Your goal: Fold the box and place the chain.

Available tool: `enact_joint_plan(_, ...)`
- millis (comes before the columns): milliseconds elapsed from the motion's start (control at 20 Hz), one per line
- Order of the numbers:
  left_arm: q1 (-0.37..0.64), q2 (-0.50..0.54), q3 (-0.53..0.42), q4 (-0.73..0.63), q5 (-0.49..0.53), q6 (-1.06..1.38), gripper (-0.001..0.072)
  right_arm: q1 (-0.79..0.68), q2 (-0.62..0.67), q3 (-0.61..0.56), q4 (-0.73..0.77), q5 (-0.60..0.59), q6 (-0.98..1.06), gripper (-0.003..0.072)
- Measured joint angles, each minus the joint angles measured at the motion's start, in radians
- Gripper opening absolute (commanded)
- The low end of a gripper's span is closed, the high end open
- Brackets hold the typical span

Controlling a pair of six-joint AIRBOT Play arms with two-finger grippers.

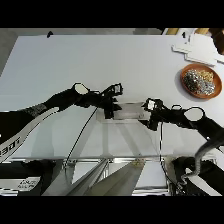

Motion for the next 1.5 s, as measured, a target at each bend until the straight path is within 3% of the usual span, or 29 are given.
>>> enact_joint_plan(800,0.0,0.0,0.0,0.0,0.0,0.0,0.0008,-0.07,-0.047,0.001,0.059,0.05,-0.171,0.0697)
enact_joint_plan(1500,0.0,0.0,0.0,0.0,0.0,0.001,0.0008,-0.123,-0.193,0.001,0.236,0.124,-0.381,0.0697)
